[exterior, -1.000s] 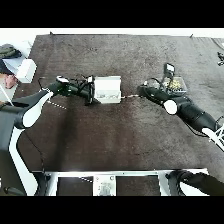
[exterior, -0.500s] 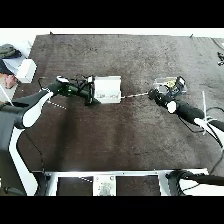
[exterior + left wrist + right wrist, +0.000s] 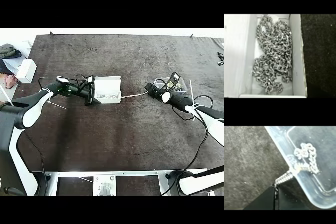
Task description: Fold the box and place the chain.
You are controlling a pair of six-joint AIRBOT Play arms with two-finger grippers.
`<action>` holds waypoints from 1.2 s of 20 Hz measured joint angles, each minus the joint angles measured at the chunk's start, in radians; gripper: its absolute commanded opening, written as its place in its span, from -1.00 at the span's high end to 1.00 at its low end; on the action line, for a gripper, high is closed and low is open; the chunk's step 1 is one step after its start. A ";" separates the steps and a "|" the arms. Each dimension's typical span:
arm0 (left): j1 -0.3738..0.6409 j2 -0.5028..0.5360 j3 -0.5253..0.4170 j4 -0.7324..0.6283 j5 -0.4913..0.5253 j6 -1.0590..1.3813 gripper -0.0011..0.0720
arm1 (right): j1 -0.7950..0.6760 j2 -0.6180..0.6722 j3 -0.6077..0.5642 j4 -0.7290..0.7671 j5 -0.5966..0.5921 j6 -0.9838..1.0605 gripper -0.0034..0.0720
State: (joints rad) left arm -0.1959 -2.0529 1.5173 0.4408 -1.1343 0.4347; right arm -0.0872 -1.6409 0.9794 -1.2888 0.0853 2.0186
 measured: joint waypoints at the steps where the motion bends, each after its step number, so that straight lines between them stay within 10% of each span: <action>1: 0.000 0.000 0.000 0.000 0.000 0.000 -0.13 | 0.005 0.015 0.006 0.004 0.013 -0.001 0.94; 13: 0.000 0.000 0.000 0.000 0.000 0.000 -0.13 | 0.336 0.460 0.023 0.013 -0.063 -0.220 0.94; 24: 0.000 0.000 0.000 0.000 0.000 0.000 -0.13 | 0.548 0.356 0.063 0.011 -0.191 -0.246 0.94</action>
State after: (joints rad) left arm -0.1959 -2.0529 1.5173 0.4408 -1.1347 0.4343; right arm 0.4610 -1.2850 1.0424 -1.2781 -0.1055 1.7729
